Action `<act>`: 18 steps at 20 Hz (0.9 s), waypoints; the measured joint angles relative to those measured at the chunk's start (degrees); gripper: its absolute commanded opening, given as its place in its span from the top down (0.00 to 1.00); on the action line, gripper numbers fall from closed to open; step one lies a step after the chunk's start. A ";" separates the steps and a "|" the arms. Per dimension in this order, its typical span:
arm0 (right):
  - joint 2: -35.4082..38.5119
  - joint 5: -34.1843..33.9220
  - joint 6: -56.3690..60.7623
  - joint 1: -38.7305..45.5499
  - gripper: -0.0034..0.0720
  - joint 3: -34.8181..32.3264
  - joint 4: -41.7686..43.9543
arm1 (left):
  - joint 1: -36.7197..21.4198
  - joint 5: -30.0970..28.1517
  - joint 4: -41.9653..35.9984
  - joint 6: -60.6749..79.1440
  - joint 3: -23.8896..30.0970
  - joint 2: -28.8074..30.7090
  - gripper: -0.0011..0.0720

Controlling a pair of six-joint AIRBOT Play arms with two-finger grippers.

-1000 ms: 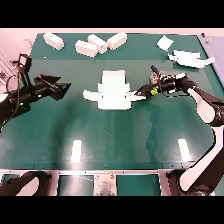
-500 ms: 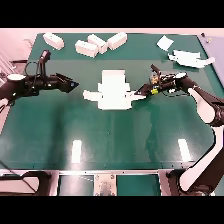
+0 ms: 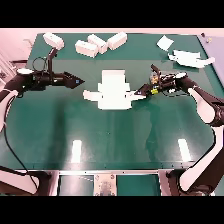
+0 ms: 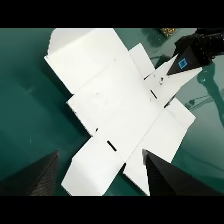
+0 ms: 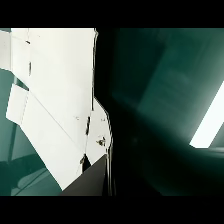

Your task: Fold the box and place the chain.

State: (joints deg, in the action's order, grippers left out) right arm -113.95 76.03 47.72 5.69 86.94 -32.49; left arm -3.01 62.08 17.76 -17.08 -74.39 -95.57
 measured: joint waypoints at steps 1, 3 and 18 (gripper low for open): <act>0.00 -0.02 0.00 0.00 0.95 0.00 0.02 | 0.57 -0.20 0.22 -0.37 -1.18 -1.03 0.18; 0.00 -0.07 0.00 0.00 0.95 0.00 0.02 | 1.68 -0.39 0.90 -1.77 -4.11 -3.41 0.18; 0.00 -0.46 0.02 0.00 0.95 0.00 0.07 | 6.58 3.67 2.03 -12.46 -18.95 -18.14 0.18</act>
State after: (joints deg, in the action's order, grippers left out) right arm -113.95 75.57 47.75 5.69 86.94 -32.42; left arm 3.57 65.76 19.79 -29.54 -93.34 -113.71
